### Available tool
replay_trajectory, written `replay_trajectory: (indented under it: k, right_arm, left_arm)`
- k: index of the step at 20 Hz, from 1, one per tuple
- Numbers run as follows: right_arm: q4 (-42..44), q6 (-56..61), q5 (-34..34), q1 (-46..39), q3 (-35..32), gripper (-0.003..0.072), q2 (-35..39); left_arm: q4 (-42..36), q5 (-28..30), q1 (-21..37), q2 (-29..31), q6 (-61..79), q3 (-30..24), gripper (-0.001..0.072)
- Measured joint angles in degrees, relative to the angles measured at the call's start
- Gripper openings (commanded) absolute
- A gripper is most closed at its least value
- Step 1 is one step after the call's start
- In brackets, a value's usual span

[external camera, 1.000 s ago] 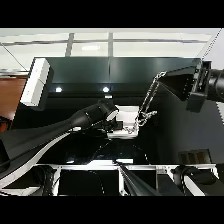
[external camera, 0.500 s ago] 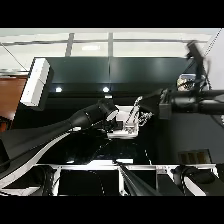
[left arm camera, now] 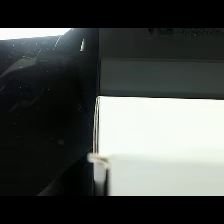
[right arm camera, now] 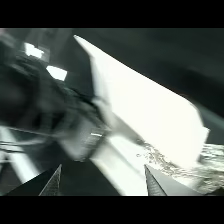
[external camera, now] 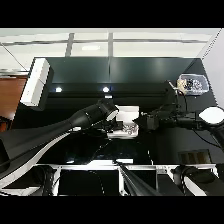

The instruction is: Fold the box and place the chain.

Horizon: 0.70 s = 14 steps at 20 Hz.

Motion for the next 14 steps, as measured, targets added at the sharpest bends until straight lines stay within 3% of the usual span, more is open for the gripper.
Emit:
replay_trajectory:
  k: [2,4,7,10,14]
  right_arm:
    - [-8.8,-2.5,-1.1,-1.4,0.2,0.0581,-0.1]
    - [-17.3,-5.7,-2.5,-2.3,-0.6,0.0714,-0.2]
    - [-24.3,-11.8,-7.8,-2.9,-4.2,0.0712,-0.2]
    - [-24.5,-23.3,-13.4,-3.1,-7.3,0.0705,-1.6]
    - [-17.0,-44.3,-16.5,-3.2,-8.5,0.0705,-7.4]
  left_arm:
    - [0.0,0.0,0.0,0.0,0.0,0.0,0.0030]
    - [0.0,0.0,0.0,0.0,0.0,0.0,0.0030]
    - [0.0,0.0,0.0,0.0,0.0,0.0,0.0030]
    - [0.0,0.0,0.0,0.0,0.0,0.0,0.0030]
    - [0.0,0.0,0.0,0.0,0.0,0.0,0.0030]
